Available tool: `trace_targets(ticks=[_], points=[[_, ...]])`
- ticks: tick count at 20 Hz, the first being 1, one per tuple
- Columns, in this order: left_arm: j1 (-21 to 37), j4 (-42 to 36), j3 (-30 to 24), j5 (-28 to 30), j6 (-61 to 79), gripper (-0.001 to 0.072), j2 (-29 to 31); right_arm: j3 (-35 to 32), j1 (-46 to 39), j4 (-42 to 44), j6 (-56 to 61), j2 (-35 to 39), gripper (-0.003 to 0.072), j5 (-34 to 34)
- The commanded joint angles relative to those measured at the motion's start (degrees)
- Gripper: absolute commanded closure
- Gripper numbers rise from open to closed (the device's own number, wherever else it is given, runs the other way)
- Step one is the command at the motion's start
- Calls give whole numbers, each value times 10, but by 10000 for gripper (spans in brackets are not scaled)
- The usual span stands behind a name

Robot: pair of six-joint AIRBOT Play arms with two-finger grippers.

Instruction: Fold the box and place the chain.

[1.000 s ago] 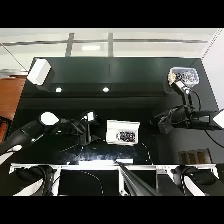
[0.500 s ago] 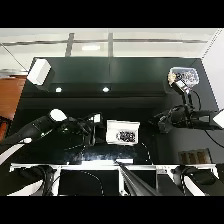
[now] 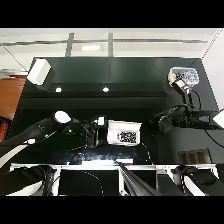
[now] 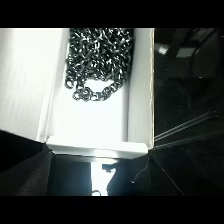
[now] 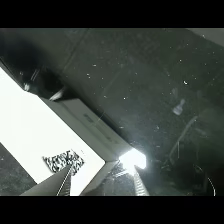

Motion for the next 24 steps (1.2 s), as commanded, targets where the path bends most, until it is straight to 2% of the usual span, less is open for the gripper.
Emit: trace_targets(ticks=[1, 2, 3, 5, 6, 8, 16, 24], points=[[-12, -4, 2, 18, -3, 31, -5, 0, 1, 0, -1, 0, 242, -7], [-12, -6, 2, 17, -3, 64, -5, 0, 1, 0, -1, 0, 242, -10], [-12, -6, 2, 17, -3, 150, -5, 0, 1, 0, -1, 0, 242, -12], [-12, -7, 2, 17, -3, 153, -5, 0, 1, 0, -1, 0, 242, -14], [-12, -9, 2, 17, -3, 150, -5, 0, 1, 0, -1, 0, 242, -14], [-12, -11, 2, 19, -3, 4, -5, 0, 1, 0, -1, 0, 242, -14], [-12, -28, 2, 40, -3, 3, -5, 0, 1, 0, -1, 0, 243, -14], [-20, -32, 4, 38, 26, 4, -5, 0, 1, 0, 0, 0, 242, -14]])
